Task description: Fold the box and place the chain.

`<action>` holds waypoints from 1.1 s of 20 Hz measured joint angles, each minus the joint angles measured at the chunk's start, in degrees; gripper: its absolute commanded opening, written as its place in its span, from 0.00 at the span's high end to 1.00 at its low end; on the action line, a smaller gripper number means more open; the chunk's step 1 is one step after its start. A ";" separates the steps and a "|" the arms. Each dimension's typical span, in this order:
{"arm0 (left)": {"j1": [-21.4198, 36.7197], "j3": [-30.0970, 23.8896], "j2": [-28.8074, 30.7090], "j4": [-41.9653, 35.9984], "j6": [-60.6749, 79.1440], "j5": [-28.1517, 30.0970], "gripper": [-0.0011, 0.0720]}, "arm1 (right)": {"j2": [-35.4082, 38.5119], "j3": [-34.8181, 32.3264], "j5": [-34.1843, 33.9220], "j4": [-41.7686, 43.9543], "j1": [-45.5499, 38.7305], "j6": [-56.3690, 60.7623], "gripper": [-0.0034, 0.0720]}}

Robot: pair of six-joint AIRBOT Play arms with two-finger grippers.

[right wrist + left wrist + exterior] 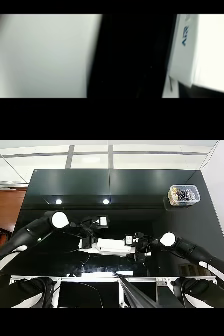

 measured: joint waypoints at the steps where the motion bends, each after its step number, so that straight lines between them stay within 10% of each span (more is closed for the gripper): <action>1: 0.00 0.00 1.42 2.36 -3.61 -2.84 0.95 | 0.00 0.02 0.02 0.00 0.00 -0.02 0.40; 4: 0.00 -0.17 4.31 6.10 -12.07 -11.63 0.95 | 0.00 0.00 0.04 -0.02 0.00 -0.15 0.81; 9: -0.04 -3.74 5.60 -3.10 -20.76 -18.71 0.95 | 0.00 0.00 0.07 -0.04 0.00 -0.17 0.81; 16: -0.04 -9.73 5.16 -29.55 -15.67 10.40 0.95 | 0.00 0.02 0.07 -0.02 0.00 -0.15 0.81; 22: -1.29 -10.36 -0.26 -32.98 -13.11 23.37 0.95 | 0.00 0.02 0.07 -0.02 0.00 -0.15 0.81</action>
